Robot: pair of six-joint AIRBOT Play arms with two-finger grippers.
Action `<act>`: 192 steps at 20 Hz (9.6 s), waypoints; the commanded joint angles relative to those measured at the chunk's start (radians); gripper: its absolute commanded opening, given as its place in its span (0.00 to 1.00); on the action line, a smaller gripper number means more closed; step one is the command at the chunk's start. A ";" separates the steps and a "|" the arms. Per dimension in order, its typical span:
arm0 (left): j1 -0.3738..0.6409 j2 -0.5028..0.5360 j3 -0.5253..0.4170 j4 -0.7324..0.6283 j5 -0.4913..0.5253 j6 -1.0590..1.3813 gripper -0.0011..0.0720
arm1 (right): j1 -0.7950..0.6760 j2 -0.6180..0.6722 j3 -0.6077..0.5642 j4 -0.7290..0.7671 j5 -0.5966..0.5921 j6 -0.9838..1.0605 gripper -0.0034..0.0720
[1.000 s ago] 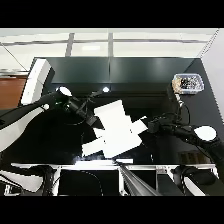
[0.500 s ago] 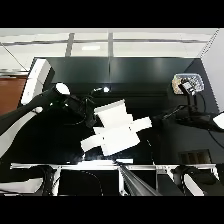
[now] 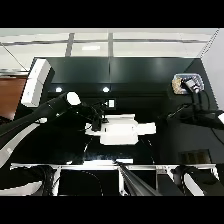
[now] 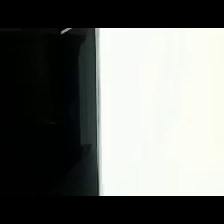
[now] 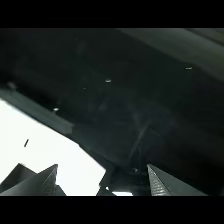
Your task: Fold the box and place the chain.
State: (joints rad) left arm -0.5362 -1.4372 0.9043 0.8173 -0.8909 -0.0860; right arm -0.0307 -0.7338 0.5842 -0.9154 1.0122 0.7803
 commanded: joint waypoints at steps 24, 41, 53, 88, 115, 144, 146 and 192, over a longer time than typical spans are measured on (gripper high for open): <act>-0.011 -0.015 -0.001 0.041 -0.004 0.033 0.06 | 0.587 -0.201 -0.153 0.171 -0.410 -0.602 0.88; -0.011 -0.015 -0.001 0.041 -0.004 0.033 0.06 | 0.471 -0.232 -0.070 0.137 -0.353 -0.610 0.88; -0.011 -0.015 -0.001 0.042 -0.004 0.033 0.06 | 0.460 -0.398 -0.071 0.316 -0.243 -0.965 0.88; -0.010 0.121 -0.001 0.221 -0.072 -0.199 0.96 | 0.401 -0.500 -0.071 0.333 -0.251 -1.018 0.43; 0.050 0.036 -0.149 -0.288 0.159 -0.583 0.05 | 0.401 -0.500 -0.070 0.320 -0.230 -1.032 0.37; 0.015 0.349 -0.389 -0.066 0.225 0.083 0.98 | 0.401 -0.500 -0.070 0.320 -0.230 -1.032 0.37; -0.002 0.349 -0.389 -0.066 0.228 0.083 0.96 | 0.402 -0.500 -0.070 0.320 -0.231 -1.032 0.37; 0.186 0.583 -0.346 0.393 0.163 -0.829 0.05 | 0.401 -0.500 -0.070 0.320 -0.231 -1.031 0.37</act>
State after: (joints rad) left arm -0.4629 -0.9733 0.5591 0.8845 -0.6853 -0.5343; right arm 0.3706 -1.2339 0.5144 -0.5938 0.7807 -0.2508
